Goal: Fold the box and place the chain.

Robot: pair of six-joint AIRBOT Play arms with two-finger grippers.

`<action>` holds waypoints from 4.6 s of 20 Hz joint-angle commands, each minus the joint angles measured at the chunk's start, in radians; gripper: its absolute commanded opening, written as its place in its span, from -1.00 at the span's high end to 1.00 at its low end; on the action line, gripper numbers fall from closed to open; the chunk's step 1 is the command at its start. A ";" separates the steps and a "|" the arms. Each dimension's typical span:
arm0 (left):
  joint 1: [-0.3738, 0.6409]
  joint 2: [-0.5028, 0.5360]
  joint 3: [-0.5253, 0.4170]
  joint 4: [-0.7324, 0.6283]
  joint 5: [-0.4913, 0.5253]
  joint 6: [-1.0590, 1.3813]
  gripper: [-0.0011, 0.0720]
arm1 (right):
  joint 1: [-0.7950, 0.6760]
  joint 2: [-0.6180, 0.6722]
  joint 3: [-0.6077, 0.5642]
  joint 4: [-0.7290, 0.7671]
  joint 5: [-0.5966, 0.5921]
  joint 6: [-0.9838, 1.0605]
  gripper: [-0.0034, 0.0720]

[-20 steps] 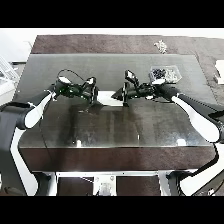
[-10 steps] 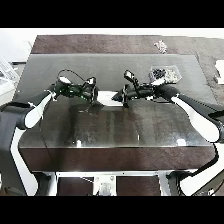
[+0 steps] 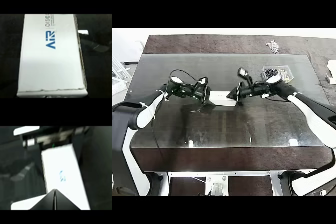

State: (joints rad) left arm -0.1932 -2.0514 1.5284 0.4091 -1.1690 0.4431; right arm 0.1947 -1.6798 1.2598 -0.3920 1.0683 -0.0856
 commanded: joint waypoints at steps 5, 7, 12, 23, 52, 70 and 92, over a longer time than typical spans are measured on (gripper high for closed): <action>-0.001 0.001 0.001 0.001 0.001 0.003 -0.36 | -0.047 0.287 0.003 0.015 -0.002 0.146 0.90; -0.001 0.001 0.001 0.001 0.001 0.003 -0.36 | -0.084 0.371 -0.002 -0.032 -0.003 0.238 0.90; -0.001 0.001 0.001 0.001 0.001 0.003 -0.35 | -0.205 0.633 -0.176 -0.241 -0.109 0.504 0.90; 0.000 0.008 0.009 -0.051 0.026 -0.057 0.92 | -0.462 0.908 -0.666 -0.279 -0.179 0.557 0.89; 0.646 0.127 0.011 0.028 0.785 -0.647 0.92 | -0.462 0.906 -0.672 -0.225 -0.267 0.557 0.89; 0.678 0.100 0.020 0.032 0.623 -0.583 0.39 | -0.461 0.896 -0.673 -0.192 -0.287 0.557 0.89; 0.723 0.201 0.035 0.159 0.447 -0.593 -1.00 | -0.461 0.896 -0.673 -0.172 -0.287 0.557 -0.28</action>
State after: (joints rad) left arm 0.5110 -1.8778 1.5593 0.5571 -0.6369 -0.1486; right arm -0.2668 -0.7834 0.5880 -0.5644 0.7807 0.4713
